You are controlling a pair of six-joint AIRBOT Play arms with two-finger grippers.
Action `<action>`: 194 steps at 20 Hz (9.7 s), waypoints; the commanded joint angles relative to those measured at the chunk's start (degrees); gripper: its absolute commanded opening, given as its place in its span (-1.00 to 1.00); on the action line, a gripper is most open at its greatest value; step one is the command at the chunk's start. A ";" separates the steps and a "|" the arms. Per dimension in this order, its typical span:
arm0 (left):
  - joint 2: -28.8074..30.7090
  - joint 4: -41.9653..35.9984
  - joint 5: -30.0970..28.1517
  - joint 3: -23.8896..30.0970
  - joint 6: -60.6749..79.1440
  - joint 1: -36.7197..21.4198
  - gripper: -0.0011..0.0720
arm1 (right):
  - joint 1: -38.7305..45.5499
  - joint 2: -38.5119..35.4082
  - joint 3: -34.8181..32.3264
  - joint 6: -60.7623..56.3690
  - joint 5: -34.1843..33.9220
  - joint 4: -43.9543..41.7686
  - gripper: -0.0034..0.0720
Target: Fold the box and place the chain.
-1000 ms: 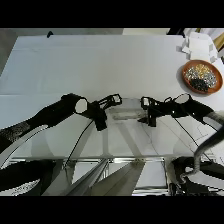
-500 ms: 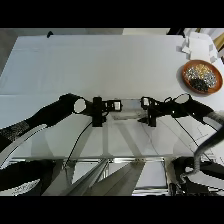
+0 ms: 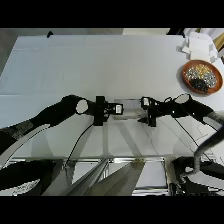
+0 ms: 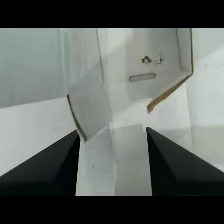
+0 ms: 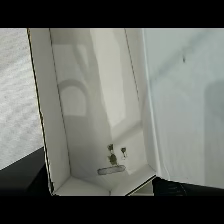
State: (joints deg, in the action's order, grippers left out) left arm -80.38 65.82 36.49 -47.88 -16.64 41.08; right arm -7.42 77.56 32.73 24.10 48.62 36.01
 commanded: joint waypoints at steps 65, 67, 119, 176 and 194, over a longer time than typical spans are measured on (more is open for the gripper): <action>-2.71 -10.32 11.30 0.11 -68.59 -7.98 -0.95 | 0.04 -0.04 0.00 -0.02 0.00 -0.02 -0.20; -2.69 -10.32 11.23 0.11 -67.17 -7.52 -0.95 | 0.04 -0.04 0.00 -0.02 0.00 -0.02 -0.20; -6.12 3.74 18.10 -17.62 -92.98 3.26 0.20 | 0.04 -0.07 0.00 -0.02 0.00 0.00 -0.20; -24.00 13.44 38.36 -38.80 -118.75 8.11 -0.24 | 0.04 -0.04 0.00 -0.02 0.00 0.00 -0.20; -25.75 14.49 38.42 -38.80 -118.79 9.03 -0.83 | 0.04 -0.07 0.00 -0.02 0.00 0.00 -0.20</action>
State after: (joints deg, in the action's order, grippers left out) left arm -106.00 80.47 75.35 -86.70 -135.55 50.00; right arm -7.35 77.52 32.75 24.08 48.60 35.99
